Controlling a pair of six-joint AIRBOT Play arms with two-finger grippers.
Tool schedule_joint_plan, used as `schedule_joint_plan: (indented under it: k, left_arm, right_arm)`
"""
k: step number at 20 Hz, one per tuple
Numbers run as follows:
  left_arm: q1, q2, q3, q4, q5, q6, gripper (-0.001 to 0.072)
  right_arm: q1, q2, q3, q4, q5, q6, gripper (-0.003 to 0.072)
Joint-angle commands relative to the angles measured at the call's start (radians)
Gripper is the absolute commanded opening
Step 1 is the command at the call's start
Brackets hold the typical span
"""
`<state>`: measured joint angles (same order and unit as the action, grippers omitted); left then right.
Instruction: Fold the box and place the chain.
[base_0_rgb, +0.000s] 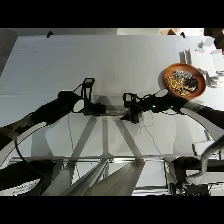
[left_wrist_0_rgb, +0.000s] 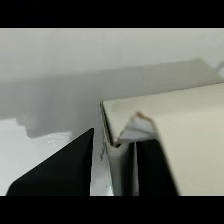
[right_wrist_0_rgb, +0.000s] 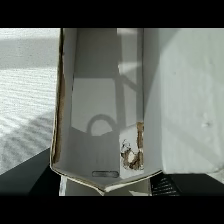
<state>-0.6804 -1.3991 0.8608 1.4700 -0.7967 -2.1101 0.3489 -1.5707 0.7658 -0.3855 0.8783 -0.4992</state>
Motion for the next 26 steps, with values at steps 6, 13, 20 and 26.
schedule_joint_plan:
  k: [6, 13, 20, 26]
  left_arm:
    - [-0.028, -0.050, 0.021, 0.013, -0.053, -0.127, 0.0003]
    - [-0.016, 0.007, 0.021, 0.007, -0.064, -0.100, 0.0564]
    - [0.056, 0.282, 0.021, -0.085, -0.216, 0.178, 0.0559]
    - [0.129, 0.446, -0.060, -0.159, -0.179, 0.974, 0.0557]
  right_arm:
    - [0.000, 0.000, 0.001, 0.000, 0.001, 0.000, 0.0433]
    - [0.000, 0.000, 0.001, 0.000, 0.000, 0.000, 0.0433]
    - [0.000, 0.000, 0.001, 0.000, 0.000, 0.000, 0.0433]
    - [0.000, 0.000, 0.001, 0.000, 0.000, 0.000, 0.0433]
